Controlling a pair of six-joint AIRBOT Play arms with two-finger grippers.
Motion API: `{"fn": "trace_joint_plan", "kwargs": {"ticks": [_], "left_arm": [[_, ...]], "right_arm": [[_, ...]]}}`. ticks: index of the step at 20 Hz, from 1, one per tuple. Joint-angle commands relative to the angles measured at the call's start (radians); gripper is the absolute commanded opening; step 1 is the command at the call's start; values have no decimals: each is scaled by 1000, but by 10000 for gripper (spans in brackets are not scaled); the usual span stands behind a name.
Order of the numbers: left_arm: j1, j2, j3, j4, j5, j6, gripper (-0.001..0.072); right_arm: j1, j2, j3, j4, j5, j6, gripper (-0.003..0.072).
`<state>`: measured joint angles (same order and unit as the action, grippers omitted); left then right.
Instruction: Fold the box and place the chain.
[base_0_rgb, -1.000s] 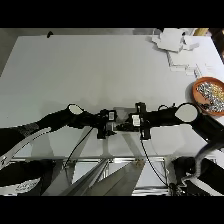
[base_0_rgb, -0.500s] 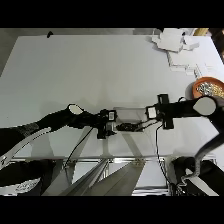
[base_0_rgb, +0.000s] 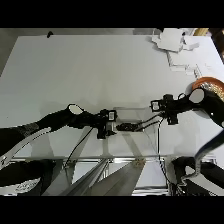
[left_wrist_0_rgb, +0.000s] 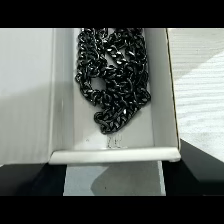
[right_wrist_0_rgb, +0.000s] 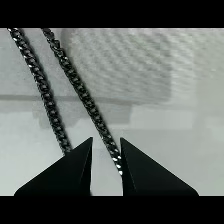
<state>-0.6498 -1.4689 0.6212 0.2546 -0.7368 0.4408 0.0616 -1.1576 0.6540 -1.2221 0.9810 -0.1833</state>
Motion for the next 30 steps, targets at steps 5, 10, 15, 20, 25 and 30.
{"fn": "trace_joint_plan", "kwargs": {"ticks": [5, 10, 15, 20, 25, 30], "left_arm": [[0, 0, 0, 0, 0, 0, 334], [0, 0, 0, 0, 0, 0, 334], [0, 0, 0, 0, 0, 0, 334], [0, 0, 0, 0, 0, 0, 334], [0, 0, 0, 0, 0, 0, 334], [0, 0, 0, 0, 0, 0, 334]], "right_arm": [[-6, -94, 1, 13, -39, -61, 189], [-6, -105, 1, 22, -31, -55, 21], [32, 161, 2, 71, 20, 40, 21], [128, 388, 1, 237, 164, 54, 21], [270, 411, 1, 543, 121, 55, 21], [405, 378, 1, 616, -42, 55, 21]]}}
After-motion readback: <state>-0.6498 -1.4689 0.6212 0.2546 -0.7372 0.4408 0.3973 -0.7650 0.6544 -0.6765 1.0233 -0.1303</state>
